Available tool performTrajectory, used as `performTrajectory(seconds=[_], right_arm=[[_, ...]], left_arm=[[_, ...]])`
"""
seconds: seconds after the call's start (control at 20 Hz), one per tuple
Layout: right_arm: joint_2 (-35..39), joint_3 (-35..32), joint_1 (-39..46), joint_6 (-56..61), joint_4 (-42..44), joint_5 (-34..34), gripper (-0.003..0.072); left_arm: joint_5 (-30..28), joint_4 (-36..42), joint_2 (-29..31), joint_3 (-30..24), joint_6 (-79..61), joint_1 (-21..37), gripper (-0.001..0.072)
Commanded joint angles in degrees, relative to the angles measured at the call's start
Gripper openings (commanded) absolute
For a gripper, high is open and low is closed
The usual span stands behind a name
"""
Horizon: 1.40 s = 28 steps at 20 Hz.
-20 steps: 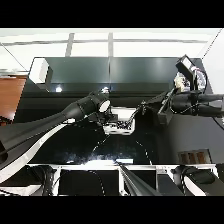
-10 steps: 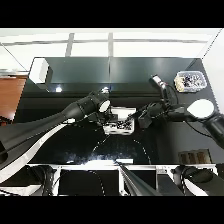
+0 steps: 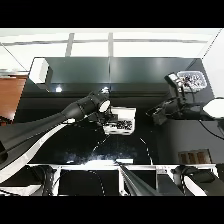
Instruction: Fold the box and place the chain.
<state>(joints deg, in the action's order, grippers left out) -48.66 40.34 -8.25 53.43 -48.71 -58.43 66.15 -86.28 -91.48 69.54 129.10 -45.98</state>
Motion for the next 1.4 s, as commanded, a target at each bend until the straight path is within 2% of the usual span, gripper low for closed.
performTrajectory(seconds=[0.0,0.1,0.15,0.2,0.25,0.45,0.65,0.7,0.85,0.95,1.0,1.05,1.1,1.15,1.2,1.25,1.3,1.35], right_arm=[[1.7,0.1,3.7,0.2,-2.3,-6.1,0.0274],[1.7,0.1,3.7,0.2,-2.2,-8.6,0.0274],[1.7,0.1,3.7,0.2,-2.2,-9.6,0.0274],[1.7,0.1,3.7,0.2,-2.2,-10.4,0.0274],[1.7,0.1,3.7,0.2,-2.2,-10.8,0.0274],[1.7,0.1,3.7,0.2,-2.2,-10.8,0.0274],[1.7,0.1,3.7,0.2,-2.2,-10.7,0.0274],[1.7,0.1,3.7,0.2,-2.2,-10.7,0.0274],[1.7,0.1,3.7,0.2,-2.2,-10.2,0.0274],[1.7,0.1,3.7,0.2,-2.2,-9.8,0.0274],[1.7,0.1,3.7,0.2,-2.2,-9.4,0.0274],[1.7,0.1,3.7,0.2,-2.2,-8.8,0.0274],[1.7,0.1,3.7,0.2,-2.1,-8.2,0.0274],[1.7,0.1,3.7,0.2,-2.1,-7.7,0.0274],[1.7,0.1,3.7,0.2,-2.1,-7.1,0.0274],[1.7,0.1,3.7,0.2,-2.1,-6.4,0.0274],[1.7,0.1,3.7,0.2,-2.1,-5.8,0.0274],[1.7,0.1,3.7,0.2,-2.1,-5.3,0.0274]], left_arm=[[-0.9,0.3,0.0,0.1,0.7,0.0,0.0029],[-0.9,1.3,0.0,0.6,1.7,0.0,0.0029],[-0.9,1.2,0.0,1.1,1.7,0.0,0.0091],[-0.6,1.3,0.0,1.8,1.9,0.0,0.0314],[0.3,0.7,0.1,2.8,3.0,0.0,0.0438],[2.4,-2.5,2.8,5.7,-0.7,0.0,0.0447],[10.5,-11.0,10.4,4.7,-7.4,0.3,0.0447],[10.8,-12.5,13.1,3.8,-8.1,0.7,0.0447],[7.1,-13.8,22.7,-2.4,-12.8,3.7,0.0447],[6.5,-12.5,27.9,-8.5,-12.1,10.0,0.0447],[4.3,-10.9,30.1,-12.2,-12.2,13.9,0.0447],[0.0,-6.7,32.1,-16.5,-13.5,18.8,0.0447],[-5.2,0.5,33.2,-20.5,-16.7,23.6,0.0447],[-11.1,13.1,33.4,-25.1,-26.0,28.5,0.0447],[-14.4,30.6,32.5,-29.3,-43.6,32.7,0.0447],[-12.9,46.6,30.8,-32.2,-62.6,35.7,0.0447],[-8.0,59.8,28.3,-34.3,-80.8,38.0,0.0447],[-3.2,66.8,26.1,-35.1,-93.6,38.9,0.0454]])
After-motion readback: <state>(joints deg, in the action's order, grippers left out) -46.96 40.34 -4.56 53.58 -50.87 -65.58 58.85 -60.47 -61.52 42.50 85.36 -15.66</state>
